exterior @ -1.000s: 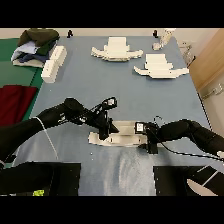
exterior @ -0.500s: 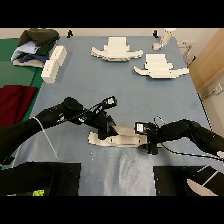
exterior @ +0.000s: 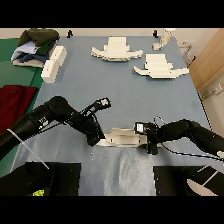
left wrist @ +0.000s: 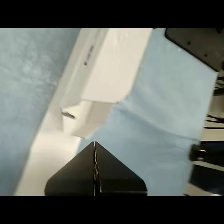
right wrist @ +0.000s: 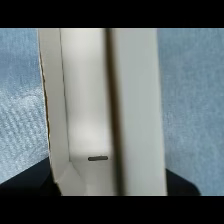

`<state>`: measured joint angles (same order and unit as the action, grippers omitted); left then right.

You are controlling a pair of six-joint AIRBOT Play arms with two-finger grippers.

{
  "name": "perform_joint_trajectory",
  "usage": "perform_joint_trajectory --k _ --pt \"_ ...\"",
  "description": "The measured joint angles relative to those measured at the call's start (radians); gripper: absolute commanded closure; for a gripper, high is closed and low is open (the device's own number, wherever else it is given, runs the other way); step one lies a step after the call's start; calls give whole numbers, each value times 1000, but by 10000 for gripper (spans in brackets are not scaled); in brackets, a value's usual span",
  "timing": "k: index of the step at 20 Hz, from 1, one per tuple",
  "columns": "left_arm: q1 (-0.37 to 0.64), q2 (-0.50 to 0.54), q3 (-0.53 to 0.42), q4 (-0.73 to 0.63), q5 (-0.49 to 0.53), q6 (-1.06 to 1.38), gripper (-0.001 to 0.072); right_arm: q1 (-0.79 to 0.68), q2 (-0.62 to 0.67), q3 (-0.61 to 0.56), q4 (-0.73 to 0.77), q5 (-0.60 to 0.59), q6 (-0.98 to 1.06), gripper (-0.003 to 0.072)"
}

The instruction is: Fold the box.

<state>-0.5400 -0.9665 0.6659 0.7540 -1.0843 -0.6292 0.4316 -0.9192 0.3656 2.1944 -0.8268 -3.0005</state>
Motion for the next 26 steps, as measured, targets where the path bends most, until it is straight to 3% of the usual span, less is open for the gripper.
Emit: perform_joint_trajectory --k 4,7,11,16,26 --pt "-105 -16 -5 -87 -5 -227 696 0 0 0 0 1 0 182" --pt "-194 -80 6 -222 110 -307 696 0 0 0 0 1 0 182" --pt "-204 -161 53 -328 265 -371 696 0 0 0 0 1 0 182" --pt "-159 -211 74 -298 429 -502 696 0 0 0 1 1 3 182" --pt "-115 -365 79 -235 476 -613 696 0 0 0 1 1 0 182"
